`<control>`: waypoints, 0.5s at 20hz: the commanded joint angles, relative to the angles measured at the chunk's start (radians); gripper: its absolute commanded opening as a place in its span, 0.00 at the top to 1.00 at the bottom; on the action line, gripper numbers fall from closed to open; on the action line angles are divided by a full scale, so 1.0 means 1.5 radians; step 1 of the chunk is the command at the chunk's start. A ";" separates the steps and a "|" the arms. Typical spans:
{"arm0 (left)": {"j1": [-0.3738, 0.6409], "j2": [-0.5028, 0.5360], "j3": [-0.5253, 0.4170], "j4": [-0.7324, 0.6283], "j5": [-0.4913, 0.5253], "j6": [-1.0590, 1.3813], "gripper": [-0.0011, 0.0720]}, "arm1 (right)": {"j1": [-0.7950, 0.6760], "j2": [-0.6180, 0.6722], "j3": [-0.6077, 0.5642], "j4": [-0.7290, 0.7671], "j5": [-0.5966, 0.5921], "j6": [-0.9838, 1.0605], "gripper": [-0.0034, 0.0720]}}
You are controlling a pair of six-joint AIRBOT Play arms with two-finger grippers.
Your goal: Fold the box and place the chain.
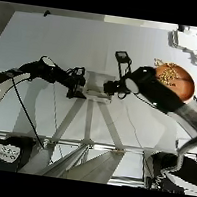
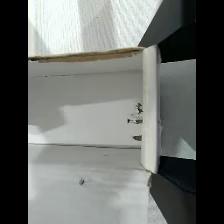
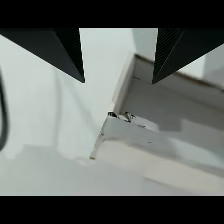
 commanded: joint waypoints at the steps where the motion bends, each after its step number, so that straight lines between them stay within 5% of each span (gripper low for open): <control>1: 0.000 0.000 0.000 0.000 0.000 0.000 0.39 | -0.053 0.066 0.000 -0.003 0.004 -0.111 0.30; 5: 0.000 0.000 0.000 0.000 0.000 0.000 0.39 | -0.204 0.071 0.000 -0.023 0.021 -0.173 0.29; 9: 0.000 0.000 0.000 0.000 0.000 0.000 0.39 | -0.359 0.069 0.000 -0.083 -0.066 -0.182 0.29; 10: 0.000 0.000 0.000 0.000 0.000 0.000 0.39 | -0.399 0.065 0.000 -0.081 -0.092 -0.182 0.16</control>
